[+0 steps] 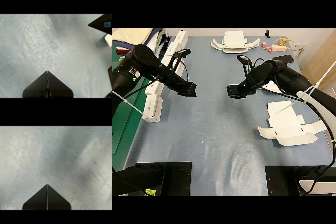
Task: Fold the box.
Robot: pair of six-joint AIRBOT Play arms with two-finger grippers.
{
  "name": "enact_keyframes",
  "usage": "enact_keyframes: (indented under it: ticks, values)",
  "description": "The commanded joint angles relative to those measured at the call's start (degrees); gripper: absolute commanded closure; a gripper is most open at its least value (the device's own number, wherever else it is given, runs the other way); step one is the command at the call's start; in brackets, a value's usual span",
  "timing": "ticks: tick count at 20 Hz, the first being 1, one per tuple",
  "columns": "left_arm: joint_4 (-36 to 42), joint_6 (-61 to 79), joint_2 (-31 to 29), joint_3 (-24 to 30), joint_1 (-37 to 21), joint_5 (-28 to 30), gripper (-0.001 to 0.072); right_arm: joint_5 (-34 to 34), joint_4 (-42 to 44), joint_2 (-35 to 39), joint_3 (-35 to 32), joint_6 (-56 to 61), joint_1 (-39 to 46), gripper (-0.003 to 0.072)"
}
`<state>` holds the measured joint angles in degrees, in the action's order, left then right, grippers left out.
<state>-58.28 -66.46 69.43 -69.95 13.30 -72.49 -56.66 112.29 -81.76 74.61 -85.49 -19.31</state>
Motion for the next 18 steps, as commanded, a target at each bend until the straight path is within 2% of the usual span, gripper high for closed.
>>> enact_keyframes:
  ticks: [1,9,12,15,18]
  values:
    - [0.0,0.0,0.0,0.0,-0.1,0.0,0.0694,0.0,0.0,0.0,0.1,0.0,-0.1,0.0682]
    - [0.0,0.0,0.0,0.0,-0.1,0.0,0.0694,0.1,0.0,0.0,0.1,0.0,-0.1,0.0682]
    - [0.0,0.0,0.0,0.0,-0.1,0.0,0.0694,3.8,0.5,0.0,0.1,0.2,-0.1,0.0682]
    - [0.5,0.0,0.0,0.0,-0.1,2.5,0.0695,6.4,0.5,0.0,0.1,0.1,0.0,0.0682]
    - [0.6,0.0,0.0,0.0,-0.1,5.0,0.0694,6.2,0.8,0.0,0.1,0.2,-0.1,0.0682]
